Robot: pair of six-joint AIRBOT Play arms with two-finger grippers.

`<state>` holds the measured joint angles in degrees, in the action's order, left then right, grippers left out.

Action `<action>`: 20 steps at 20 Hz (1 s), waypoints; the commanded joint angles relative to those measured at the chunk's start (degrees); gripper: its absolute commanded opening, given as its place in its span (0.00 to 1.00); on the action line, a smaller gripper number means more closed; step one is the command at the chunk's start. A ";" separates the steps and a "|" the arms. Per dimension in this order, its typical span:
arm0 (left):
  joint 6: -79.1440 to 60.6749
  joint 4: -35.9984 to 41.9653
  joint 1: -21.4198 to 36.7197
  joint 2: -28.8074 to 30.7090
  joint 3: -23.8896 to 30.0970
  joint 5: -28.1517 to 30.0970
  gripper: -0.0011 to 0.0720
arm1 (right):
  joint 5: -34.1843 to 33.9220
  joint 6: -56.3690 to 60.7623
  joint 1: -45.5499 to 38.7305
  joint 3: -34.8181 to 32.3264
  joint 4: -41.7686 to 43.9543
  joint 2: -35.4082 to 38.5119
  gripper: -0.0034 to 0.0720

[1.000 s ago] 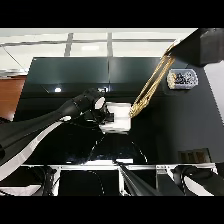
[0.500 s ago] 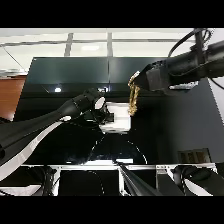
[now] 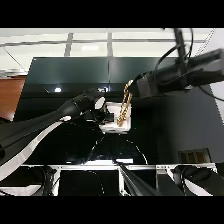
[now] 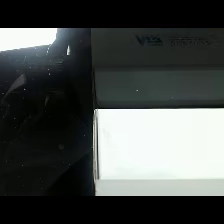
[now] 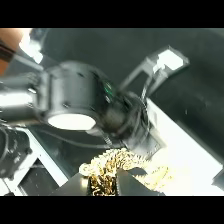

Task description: Fold the box and place the chain.

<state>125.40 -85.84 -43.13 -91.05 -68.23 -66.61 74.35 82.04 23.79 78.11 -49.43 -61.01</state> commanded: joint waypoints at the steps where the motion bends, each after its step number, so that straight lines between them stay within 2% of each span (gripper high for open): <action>1: -0.02 0.00 0.00 -0.04 -0.02 0.02 0.05 | -2.69 0.17 0.39 -8.46 -0.17 -0.02 0.05; 4: -0.02 0.00 0.00 -0.04 -0.02 0.02 0.05 | -8.66 1.11 0.39 -17.38 -0.09 -0.17 0.06; 7: -0.02 -0.02 0.00 -0.04 -0.02 0.07 0.05 | -14.78 2.14 1.68 -23.45 0.48 -1.11 0.06; 11: -0.02 -0.02 0.00 -0.04 -0.02 0.07 0.05 | -20.96 2.14 5.70 -26.12 0.72 -2.10 0.06; 12: -0.02 -0.02 0.00 -0.04 -0.02 0.09 0.05 | -21.66 2.19 5.79 -26.12 0.79 -2.10 0.12; 13: -0.02 -0.02 0.00 -0.04 -0.02 0.09 0.05 | -21.81 2.21 5.64 -26.12 0.70 -2.10 0.38; 14: -0.02 -0.02 0.00 -0.04 -0.02 0.09 0.05 | -21.42 2.29 4.96 -26.12 0.00 -2.10 0.46; 17: -0.02 -0.02 0.00 -0.04 -0.02 0.07 0.05 | -15.41 2.34 -0.17 -26.10 -1.53 -1.42 0.46; 19: -0.02 -0.02 0.00 -0.04 -0.02 0.09 0.05 | -10.36 2.34 -5.40 -26.10 -9.29 0.26 0.46; 20: -0.02 -0.02 0.00 -0.04 -0.02 0.11 0.05 | -7.78 2.38 -7.67 -26.10 -15.91 0.83 0.46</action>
<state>125.40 -85.84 -43.16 -91.05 -68.23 -66.57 60.18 84.29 21.34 52.12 -54.65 -61.54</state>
